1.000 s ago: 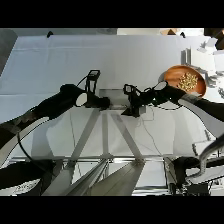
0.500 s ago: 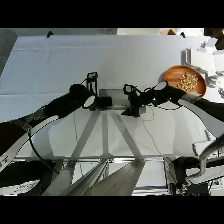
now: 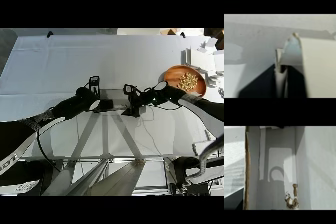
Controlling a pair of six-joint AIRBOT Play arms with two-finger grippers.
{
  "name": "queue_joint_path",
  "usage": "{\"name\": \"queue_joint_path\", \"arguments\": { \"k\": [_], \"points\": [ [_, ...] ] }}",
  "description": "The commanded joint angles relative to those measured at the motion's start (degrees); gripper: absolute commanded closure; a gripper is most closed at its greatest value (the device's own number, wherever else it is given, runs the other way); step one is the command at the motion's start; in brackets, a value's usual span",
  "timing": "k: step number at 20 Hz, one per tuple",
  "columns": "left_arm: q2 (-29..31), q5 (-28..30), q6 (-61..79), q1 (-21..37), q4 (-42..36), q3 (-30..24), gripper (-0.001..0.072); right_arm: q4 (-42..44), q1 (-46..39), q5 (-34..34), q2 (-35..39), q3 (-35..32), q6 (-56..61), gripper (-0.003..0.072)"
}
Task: Fold the box and place the chain.
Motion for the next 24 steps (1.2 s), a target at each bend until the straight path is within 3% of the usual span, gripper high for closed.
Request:
{"name": "queue_joint_path", "arguments": {
  "k": [1,7,8,9,11,12,20,24],
  "points": [
    [-0.4,1.3,0.4,-0.2,-0.5,0.0,0.0704,0.0,0.0,0.0,0.0,0.0,0.1,0.0161],
    [-0.3,2.8,0.7,-0.2,-0.8,0.0,0.0702,0.0,0.0,0.0,0.0,0.0,0.1,0.0161],
    [0.0,2.7,0.7,-0.2,-0.8,0.0,0.0671,0.0,0.0,0.0,0.0,0.0,0.1,0.0161],
    [0.4,2.6,0.7,-0.2,-0.8,0.0,0.0593,0.0,0.0,0.0,0.0,0.0,0.1,0.0161],
    [1.5,2.6,0.8,-0.1,-0.6,0.0,0.0253,0.0,0.0,0.0,0.0,0.0,0.1,0.0161],
    [2.3,2.3,1.0,0.1,-0.7,0.0,0.0145,0.0,0.0,0.0,0.0,0.0,0.1,0.0161],
    [10.6,-6.8,15.3,0.1,-0.8,0.0,0.0128,0.0,0.0,0.0,0.0,0.0,0.1,0.0161],
    [15.3,-8.8,37.3,1.1,-6.7,0.0,0.0128,0.0,0.0,0.0,0.0,0.0,0.1,0.0161]
  ]
}}
